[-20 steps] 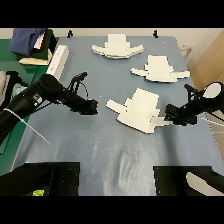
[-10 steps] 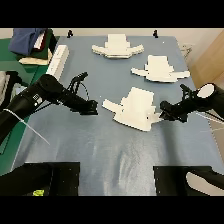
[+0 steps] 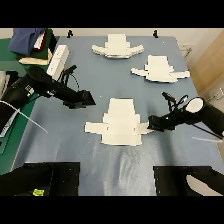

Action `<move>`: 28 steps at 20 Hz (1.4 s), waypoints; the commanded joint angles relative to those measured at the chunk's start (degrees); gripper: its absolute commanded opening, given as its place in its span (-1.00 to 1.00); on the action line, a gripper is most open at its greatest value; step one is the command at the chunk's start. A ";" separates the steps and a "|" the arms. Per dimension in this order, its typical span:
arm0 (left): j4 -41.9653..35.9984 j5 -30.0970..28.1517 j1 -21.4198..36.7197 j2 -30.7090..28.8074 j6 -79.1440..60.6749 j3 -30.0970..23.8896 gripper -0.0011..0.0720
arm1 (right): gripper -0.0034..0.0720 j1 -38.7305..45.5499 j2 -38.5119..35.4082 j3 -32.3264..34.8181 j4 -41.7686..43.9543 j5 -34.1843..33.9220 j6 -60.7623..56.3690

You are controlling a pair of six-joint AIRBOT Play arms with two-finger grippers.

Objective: Fold the box.

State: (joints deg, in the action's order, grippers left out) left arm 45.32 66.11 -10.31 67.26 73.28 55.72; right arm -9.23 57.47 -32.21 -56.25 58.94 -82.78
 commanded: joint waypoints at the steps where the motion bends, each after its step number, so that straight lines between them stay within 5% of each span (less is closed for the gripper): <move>1: -2.29 2.36 5.09 3.21 -2.19 1.09 0.80 | -0.91 -5.11 -5.62 8.41 1.53 -8.76 7.54; 8: -15.19 2.27 5.11 16.63 -14.32 1.79 0.80 | -0.91 -9.01 -11.91 10.49 0.55 -13.99 8.92; 16: -14.45 3.50 -4.28 27.91 -18.58 8.04 0.80 | -0.91 -9.01 -12.09 10.49 0.52 -13.99 8.92; 17: -14.45 3.74 -5.09 29.05 -18.86 9.22 0.73 | -0.91 -9.01 -12.09 10.49 0.55 -13.99 8.90; 18: -14.47 5.05 -5.70 29.97 -20.28 10.34 0.41 | -0.91 -9.01 -12.09 10.49 0.52 -13.99 8.90; 19: -14.47 6.82 -6.08 30.56 -21.66 11.06 0.30 | -0.91 -9.01 -12.09 10.49 0.52 -13.94 8.90; 24: -13.94 13.57 -6.03 30.97 -27.19 11.69 0.28 | -0.91 -9.01 -12.09 10.49 0.52 -14.05 8.92; 25: -13.90 13.73 -6.03 30.97 -28.00 11.72 -0.17 | -0.91 -8.98 -12.09 10.49 0.50 -14.05 8.92; 26: -13.88 13.81 -6.03 30.97 -29.20 11.72 -0.35 | -0.91 -8.98 -12.09 10.49 0.52 -14.05 8.90; 28: -13.90 13.16 -6.03 30.97 -29.53 11.72 -0.36 | -0.91 -9.01 -12.09 10.49 0.52 -14.03 8.90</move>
State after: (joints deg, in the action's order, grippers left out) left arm 31.29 78.37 -16.21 98.06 46.04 67.22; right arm -18.20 45.43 -21.74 -55.75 44.84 -73.87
